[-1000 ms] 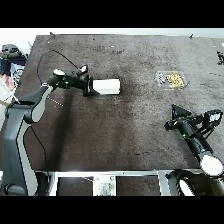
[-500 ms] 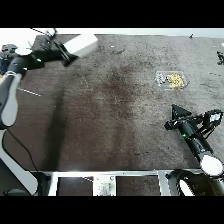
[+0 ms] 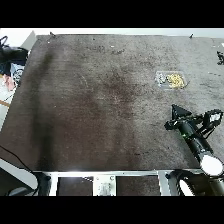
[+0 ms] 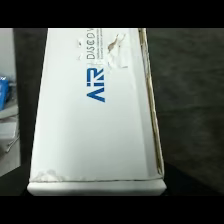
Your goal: Fold the box and place the chain.
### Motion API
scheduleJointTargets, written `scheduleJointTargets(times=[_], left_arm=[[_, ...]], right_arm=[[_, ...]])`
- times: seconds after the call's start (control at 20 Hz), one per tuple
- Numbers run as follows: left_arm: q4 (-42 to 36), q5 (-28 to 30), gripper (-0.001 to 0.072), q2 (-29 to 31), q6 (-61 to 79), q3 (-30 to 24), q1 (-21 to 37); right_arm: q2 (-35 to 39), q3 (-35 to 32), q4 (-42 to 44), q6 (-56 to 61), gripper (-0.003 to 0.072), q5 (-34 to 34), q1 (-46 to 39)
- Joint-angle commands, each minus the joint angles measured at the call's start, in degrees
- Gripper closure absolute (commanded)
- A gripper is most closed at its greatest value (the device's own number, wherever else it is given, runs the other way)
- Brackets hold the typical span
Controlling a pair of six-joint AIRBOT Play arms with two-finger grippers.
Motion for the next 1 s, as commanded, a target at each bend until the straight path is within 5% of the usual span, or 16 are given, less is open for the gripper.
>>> scheduleJointTargets(times=[0.0, 0.95], left_arm=[[8.9, 3.1, 0.0699, -2.2, -11.2, 0.0, 2.7], [9.5, 6.6, 0.0699, -14.4, -10.5, -0.1, 2.6]], right_arm=[[0.0, 0.0, 0.0, 0.0, 0.0677, 0.0, 0.0], [0.0, 0.0, 0.0, 0.0, 0.0677, -0.4, 0.0]])
